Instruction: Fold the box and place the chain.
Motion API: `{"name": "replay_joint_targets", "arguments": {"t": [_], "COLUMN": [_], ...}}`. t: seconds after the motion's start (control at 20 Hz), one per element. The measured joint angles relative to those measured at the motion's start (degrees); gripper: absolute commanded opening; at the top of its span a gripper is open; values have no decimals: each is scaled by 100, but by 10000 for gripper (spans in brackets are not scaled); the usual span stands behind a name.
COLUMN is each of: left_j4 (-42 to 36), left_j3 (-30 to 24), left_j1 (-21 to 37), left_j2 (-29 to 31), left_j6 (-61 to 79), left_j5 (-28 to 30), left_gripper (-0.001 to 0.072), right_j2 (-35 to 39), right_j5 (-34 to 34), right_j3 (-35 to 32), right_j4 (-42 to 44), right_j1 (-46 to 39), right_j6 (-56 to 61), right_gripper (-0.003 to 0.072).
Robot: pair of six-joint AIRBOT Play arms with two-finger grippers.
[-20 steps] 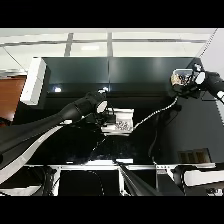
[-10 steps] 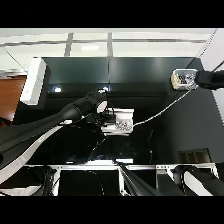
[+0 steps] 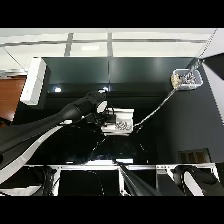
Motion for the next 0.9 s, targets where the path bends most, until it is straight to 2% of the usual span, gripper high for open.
{"name": "replay_joint_targets", "arguments": {"t": [0.15,0.4,0.65,0.9], "left_j4": [0,0,2,2], "left_j3": [0,0,0,0], "left_j1": [0,2,0,0], "left_j2": [0,0,0,0], "left_j6": [0,0,0,0], "left_j5": [13,20,17,15], "left_gripper": [31,31,31,31], "right_j2": [17,-31,-48,-122], "right_j5": [52,210,376,221], "right_j3": [114,118,-208,-516], "right_j4": [588,1010,1355,1561], "right_j1": [0,0,57,640], "right_j6": [-61,-96,-105,-107], "right_gripper": [20,21,21,21]}}
